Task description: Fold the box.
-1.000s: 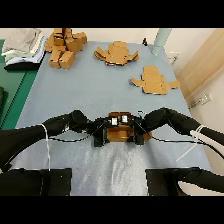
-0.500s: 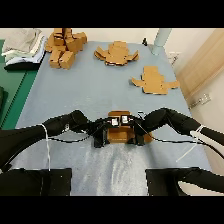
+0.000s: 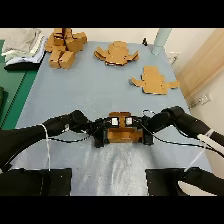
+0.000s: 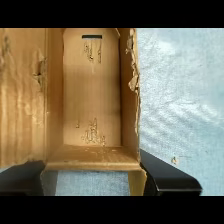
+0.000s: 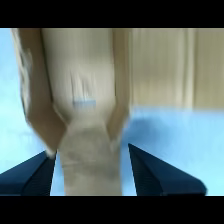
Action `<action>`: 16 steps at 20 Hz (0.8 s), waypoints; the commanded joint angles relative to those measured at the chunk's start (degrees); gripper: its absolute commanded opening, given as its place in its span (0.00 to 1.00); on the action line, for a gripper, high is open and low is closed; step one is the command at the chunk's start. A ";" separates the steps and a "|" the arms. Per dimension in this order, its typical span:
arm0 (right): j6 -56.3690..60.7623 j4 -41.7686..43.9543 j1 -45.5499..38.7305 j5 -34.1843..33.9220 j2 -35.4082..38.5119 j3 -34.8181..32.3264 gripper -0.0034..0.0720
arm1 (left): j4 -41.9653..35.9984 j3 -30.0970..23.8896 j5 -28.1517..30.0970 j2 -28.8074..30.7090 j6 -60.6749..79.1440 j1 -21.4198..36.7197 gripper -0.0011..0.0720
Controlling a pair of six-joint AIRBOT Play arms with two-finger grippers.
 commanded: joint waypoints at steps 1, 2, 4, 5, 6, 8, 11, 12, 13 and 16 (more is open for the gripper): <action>8.63 -10.32 -0.02 -2.32 5.75 0.07 0.99 | 0.13 0.07 -0.04 0.04 0.20 0.02 0.63; 8.68 -10.91 -0.02 -4.07 7.45 0.07 0.99 | 0.13 0.07 -0.04 0.04 0.20 0.02 0.63; 8.68 -10.88 -0.02 -8.48 10.95 0.07 0.99 | 0.13 0.07 -0.04 0.04 0.20 0.02 0.63; 8.79 -10.64 -0.02 -11.04 12.76 0.07 0.99 | 0.13 0.07 -0.04 0.04 0.20 0.02 0.63; 10.43 -10.21 -0.02 -13.20 14.36 0.07 0.99 | 0.13 0.07 -0.04 0.04 0.20 0.02 0.63; 17.92 -8.24 -0.02 -17.16 17.07 0.04 0.99 | 0.13 0.07 -0.04 0.04 0.17 0.02 0.63; 34.14 -0.76 -0.02 -21.94 19.91 0.04 0.99 | 0.15 0.07 -0.04 0.04 0.20 0.02 0.63; 37.66 2.19 -0.02 -21.94 20.37 0.04 0.99 | 0.13 0.07 -0.04 0.04 0.20 0.02 0.63; 42.34 5.60 -0.02 -21.94 20.48 0.04 0.99 | 0.13 0.07 -0.04 0.04 0.17 0.02 0.63; 51.49 12.98 -0.02 -21.38 20.41 0.04 0.99 | 0.13 0.07 -0.04 0.04 0.20 0.02 0.63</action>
